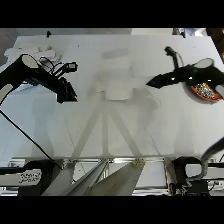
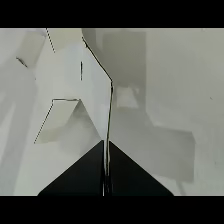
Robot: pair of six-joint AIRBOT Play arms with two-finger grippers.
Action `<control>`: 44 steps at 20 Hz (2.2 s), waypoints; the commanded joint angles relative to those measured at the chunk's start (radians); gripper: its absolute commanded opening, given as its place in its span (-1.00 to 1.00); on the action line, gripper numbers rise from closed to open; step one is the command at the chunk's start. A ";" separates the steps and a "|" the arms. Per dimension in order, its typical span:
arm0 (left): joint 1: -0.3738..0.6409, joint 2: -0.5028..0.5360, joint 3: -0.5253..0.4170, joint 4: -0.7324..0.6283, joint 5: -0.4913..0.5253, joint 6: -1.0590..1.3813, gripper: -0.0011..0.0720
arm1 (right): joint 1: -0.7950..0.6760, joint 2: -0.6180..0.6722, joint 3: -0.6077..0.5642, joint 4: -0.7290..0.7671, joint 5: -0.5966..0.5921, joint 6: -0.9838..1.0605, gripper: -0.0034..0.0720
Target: Fold the box and place the chain.
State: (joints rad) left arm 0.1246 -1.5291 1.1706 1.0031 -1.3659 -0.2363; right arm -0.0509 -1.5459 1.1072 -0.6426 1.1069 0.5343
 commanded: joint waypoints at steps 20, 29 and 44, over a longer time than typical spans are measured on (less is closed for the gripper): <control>0.000 0.001 0.000 0.000 0.000 0.000 -0.05 | 0.107 -0.132 -0.013 0.067 -0.124 0.018 -0.89; -0.001 -0.001 0.000 -0.198 -0.011 -0.003 -0.05 | 0.107 -0.132 -0.013 0.067 -0.124 0.018 -0.89; 0.039 -0.153 0.120 -0.453 0.161 -0.200 0.29 | 0.107 -0.132 -0.013 0.067 -0.124 0.018 -0.89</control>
State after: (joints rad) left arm 0.1532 -1.6276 1.2312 0.5735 -1.2007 -0.3695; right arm 0.0547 -1.6775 1.0939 -0.5758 0.9833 0.5518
